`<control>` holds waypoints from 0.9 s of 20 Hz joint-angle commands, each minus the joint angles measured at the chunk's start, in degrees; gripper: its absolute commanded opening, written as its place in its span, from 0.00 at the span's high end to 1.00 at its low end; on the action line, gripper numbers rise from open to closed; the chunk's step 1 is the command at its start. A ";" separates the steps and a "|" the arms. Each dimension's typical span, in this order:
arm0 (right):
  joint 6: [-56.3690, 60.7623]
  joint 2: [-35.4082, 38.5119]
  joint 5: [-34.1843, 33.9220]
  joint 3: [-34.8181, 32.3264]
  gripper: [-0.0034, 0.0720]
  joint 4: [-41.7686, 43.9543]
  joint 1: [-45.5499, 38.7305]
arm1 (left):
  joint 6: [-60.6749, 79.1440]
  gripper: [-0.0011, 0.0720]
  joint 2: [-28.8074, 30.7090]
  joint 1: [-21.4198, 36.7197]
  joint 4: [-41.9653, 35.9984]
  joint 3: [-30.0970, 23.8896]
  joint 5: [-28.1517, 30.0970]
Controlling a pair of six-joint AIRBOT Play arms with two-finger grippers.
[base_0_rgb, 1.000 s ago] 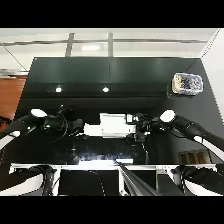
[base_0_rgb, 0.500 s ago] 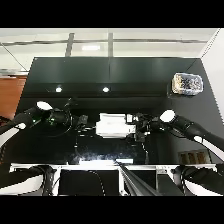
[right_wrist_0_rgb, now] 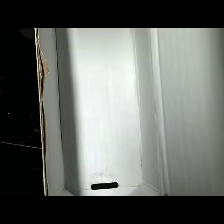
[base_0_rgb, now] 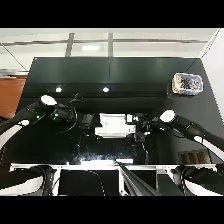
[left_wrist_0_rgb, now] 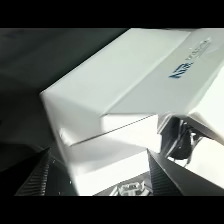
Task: Fold the box and place the chain.
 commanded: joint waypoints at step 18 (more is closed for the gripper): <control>0.02 -0.04 0.00 -0.04 0.79 0.00 0.02 | -28.55 0.20 -0.02 -16.83 19.85 6.99 11.63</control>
